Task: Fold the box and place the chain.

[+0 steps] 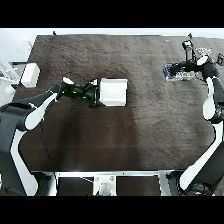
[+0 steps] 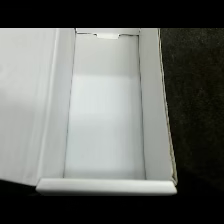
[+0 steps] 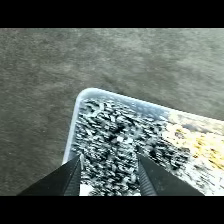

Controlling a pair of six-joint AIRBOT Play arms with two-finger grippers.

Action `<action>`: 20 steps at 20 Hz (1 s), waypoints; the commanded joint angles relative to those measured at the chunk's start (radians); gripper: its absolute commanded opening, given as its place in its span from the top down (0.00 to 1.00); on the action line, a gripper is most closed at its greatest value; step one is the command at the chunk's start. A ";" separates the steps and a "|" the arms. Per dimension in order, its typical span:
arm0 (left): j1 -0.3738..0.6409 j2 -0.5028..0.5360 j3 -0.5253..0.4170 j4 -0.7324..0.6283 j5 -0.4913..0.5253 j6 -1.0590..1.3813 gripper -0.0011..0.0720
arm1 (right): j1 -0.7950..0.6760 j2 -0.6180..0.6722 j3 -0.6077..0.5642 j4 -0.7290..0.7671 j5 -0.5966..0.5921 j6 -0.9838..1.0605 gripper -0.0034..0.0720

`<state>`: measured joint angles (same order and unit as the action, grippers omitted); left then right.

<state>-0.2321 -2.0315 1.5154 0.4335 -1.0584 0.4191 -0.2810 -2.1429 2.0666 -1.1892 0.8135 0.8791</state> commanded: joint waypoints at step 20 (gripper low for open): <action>0.000 0.000 0.000 0.000 0.000 0.000 0.49 | 0.037 0.100 0.001 -0.081 -0.044 0.038 0.94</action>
<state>-0.2325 -2.0319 1.5154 0.4335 -1.0584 0.4191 -0.2447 -2.0941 2.0670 -1.2541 0.7666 0.8761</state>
